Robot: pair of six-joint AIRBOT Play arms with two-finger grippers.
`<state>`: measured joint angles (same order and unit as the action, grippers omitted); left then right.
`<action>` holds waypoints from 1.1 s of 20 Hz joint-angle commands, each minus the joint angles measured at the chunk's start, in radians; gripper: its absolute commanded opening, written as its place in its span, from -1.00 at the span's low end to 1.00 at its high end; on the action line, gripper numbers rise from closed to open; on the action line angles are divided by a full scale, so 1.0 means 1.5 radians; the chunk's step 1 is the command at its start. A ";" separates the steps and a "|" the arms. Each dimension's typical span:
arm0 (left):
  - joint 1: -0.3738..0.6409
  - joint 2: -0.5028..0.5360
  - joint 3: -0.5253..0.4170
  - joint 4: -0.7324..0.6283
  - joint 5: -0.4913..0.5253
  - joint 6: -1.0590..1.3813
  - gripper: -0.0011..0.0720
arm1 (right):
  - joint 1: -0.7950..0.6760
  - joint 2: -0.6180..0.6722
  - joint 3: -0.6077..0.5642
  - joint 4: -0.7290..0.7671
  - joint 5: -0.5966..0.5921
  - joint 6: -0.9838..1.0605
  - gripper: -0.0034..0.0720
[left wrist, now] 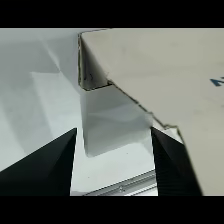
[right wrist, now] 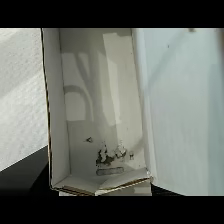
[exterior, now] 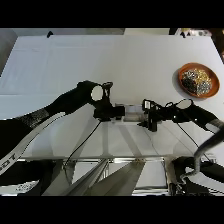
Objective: Fold the box and place the chain.
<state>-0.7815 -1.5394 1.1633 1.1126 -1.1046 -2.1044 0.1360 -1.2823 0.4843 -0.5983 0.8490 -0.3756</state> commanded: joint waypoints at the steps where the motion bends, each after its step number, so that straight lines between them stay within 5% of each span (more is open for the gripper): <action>1: -0.008 -0.004 0.000 -0.015 0.030 -0.024 0.29 | 0.000 0.000 0.000 0.000 0.000 0.000 -0.02; 22: -0.016 -0.005 0.000 0.096 0.031 -0.096 0.21 | 0.000 0.000 0.000 0.000 0.000 0.000 -0.02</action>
<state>-0.8036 -1.5452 1.1645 1.1980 -1.0340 -2.2269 0.1360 -1.2823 0.4843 -0.5983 0.8494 -0.3752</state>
